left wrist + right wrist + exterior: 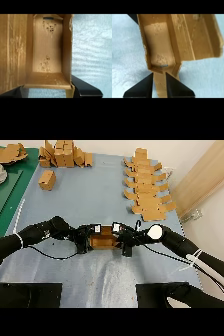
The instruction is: Fold the box.
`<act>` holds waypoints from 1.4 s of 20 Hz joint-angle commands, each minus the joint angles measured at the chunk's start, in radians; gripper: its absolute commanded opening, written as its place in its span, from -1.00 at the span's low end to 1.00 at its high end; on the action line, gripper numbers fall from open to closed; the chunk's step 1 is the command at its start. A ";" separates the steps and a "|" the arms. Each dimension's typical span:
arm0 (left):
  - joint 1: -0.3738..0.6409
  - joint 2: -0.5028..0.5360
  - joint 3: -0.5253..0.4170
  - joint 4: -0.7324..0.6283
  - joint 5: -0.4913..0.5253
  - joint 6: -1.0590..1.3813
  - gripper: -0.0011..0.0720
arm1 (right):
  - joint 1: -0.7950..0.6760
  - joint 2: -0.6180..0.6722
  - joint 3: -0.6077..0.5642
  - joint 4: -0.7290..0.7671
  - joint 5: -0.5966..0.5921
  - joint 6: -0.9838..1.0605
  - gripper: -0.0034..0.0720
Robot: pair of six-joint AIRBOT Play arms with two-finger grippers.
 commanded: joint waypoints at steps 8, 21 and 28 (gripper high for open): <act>0.000 0.000 0.001 0.000 0.000 0.000 0.40 | -0.003 -0.013 0.003 -0.035 -0.085 0.006 -0.21; 0.000 0.000 0.001 0.000 0.000 0.000 0.40 | -0.002 -0.018 0.002 0.095 -0.023 -0.121 -0.21; 0.000 0.000 0.001 0.000 0.000 0.000 0.40 | -0.002 -0.054 0.003 0.187 -0.069 -0.200 -0.32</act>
